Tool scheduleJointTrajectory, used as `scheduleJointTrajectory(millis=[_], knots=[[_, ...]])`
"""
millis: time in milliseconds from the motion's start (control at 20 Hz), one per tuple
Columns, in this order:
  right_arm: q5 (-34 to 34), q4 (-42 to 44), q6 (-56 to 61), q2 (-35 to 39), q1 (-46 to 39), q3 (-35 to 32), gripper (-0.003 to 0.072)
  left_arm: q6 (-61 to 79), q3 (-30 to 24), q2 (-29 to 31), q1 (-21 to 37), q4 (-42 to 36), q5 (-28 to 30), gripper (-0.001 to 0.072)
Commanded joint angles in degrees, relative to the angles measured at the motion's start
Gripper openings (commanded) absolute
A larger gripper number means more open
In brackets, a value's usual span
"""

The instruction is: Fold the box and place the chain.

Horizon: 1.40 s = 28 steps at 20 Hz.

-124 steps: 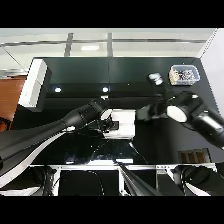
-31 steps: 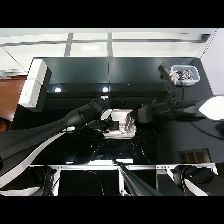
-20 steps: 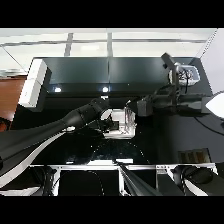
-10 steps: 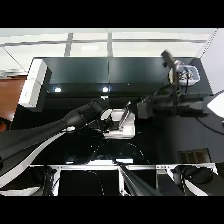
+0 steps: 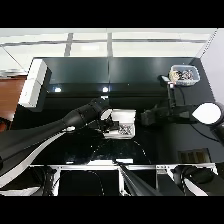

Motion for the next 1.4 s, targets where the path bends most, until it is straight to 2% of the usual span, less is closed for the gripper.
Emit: scheduleJointTrajectory(millis=[0, 200, 350, 400, 450, 500, 550, 700, 800, 900, 1000, 1100, 1150, 1200, 1250, 1300, 1350], knots=[[0.87, -9.57, 0.13, 0.04, -7.17, 0.39, 0.0373, 0.00, 0.02, -0.33, 0.02, 0.00, -0.11, 0.0023], [0.87, -11.28, 0.07, 0.04, -11.02, 0.28, 0.0373, -1.11, 0.11, -0.70, 0.02, 0.00, 0.22, 0.0023], [1.14, -11.26, -0.13, 0.02, -10.93, 0.02, 0.0372, -8.28, 1.14, -0.70, -0.11, -0.33, 1.29, 0.0026], [0.92, -11.26, -0.31, 0.02, -10.93, -0.20, 0.0372, -8.31, 1.77, -0.70, -0.09, -0.39, 0.94, 0.0093], [0.76, -11.26, -0.61, 0.02, -10.95, -0.42, 0.0373, -8.31, 2.43, -0.70, -0.09, -0.39, 0.31, 0.0301], [0.57, -11.26, -0.92, 0.02, -10.95, -0.76, 0.0373, -8.24, 3.50, -0.55, -0.09, -0.15, -0.79, 0.0554], [0.55, -11.26, -0.94, 0.02, -10.95, -1.09, 0.0372, -6.91, 4.59, -0.07, -0.13, 0.46, -1.77, 0.0648], [0.68, -11.19, -0.94, 0.02, -10.95, -1.25, 0.0372, -0.74, 6.34, 5.07, -1.25, 7.93, -4.87, 0.0644], [0.68, -11.17, -0.94, 0.02, -10.95, -1.25, 0.0372, 3.78, 5.95, 10.23, -2.73, 15.45, -10.14, 0.0644], [0.61, -11.21, -0.94, 0.02, -10.95, -1.27, 0.0372, 7.45, 1.55, 16.70, -3.98, 23.63, -14.99, 0.0640], [0.46, -11.23, -0.94, 0.02, -10.95, -1.27, 0.0373, 6.84, -7.67, 23.63, -1.44, 23.21, -14.49, 0.0633], [0.46, -11.21, -0.92, 0.02, -10.95, -1.27, 0.0372, 5.81, -20.46, 31.02, 5.29, 15.98, -5.42, 0.0633], [0.39, -11.21, -0.92, 0.00, -10.95, -1.27, 0.0372, 6.05, -26.40, 34.05, 10.14, 9.38, 1.75, 0.0633], [0.26, -11.21, -0.92, 0.00, -10.95, -1.29, 0.0372, 10.19, -31.80, 36.17, 15.23, -0.35, 10.73, 0.0633], [0.09, -11.21, -0.92, 0.00, -10.95, -1.31, 0.0372, 21.51, -35.93, 36.87, 19.34, -13.18, 18.47, 0.0633], [-0.11, -11.13, -0.90, 0.00, -10.95, -1.40, 0.0372, 39.26, -39.04, 36.33, 22.67, -28.89, 22.91, 0.0633], [-0.28, -11.06, -0.90, 0.00, -10.95, -1.51, 0.0373, 57.07, -40.50, 35.10, 24.79, -40.35, 23.10, 0.0633]])
